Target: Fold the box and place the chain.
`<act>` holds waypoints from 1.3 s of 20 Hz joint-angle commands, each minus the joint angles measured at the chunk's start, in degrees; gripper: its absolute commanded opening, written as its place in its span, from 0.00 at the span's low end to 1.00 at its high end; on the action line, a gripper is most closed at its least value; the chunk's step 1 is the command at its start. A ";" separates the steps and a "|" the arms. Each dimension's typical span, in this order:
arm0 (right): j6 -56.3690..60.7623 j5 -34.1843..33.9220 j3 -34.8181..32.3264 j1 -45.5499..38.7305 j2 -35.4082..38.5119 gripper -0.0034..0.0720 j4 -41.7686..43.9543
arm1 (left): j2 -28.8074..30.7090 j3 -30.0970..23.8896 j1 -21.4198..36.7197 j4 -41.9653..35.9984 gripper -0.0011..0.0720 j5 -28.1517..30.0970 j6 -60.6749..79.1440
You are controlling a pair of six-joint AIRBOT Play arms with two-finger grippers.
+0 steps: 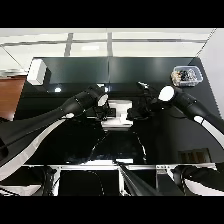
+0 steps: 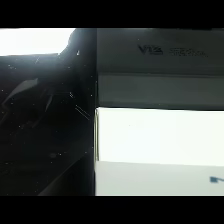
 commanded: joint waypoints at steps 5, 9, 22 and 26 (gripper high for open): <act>26.23 1.77 7.74 10.03 -5.22 0.45 -22.53 | 0.02 0.04 0.28 -0.02 0.05 0.11 -0.02; 38.12 5.68 9.86 13.64 -8.24 0.45 -30.86 | 0.02 0.04 0.33 -0.02 0.05 0.13 -0.02; 42.10 5.86 10.34 14.56 -10.03 0.34 -29.57 | 0.02 0.04 0.33 -0.04 0.05 0.11 -0.02; 42.05 5.86 10.86 14.56 -10.01 0.07 -29.66 | 0.02 0.04 0.33 -0.04 0.05 0.11 -0.02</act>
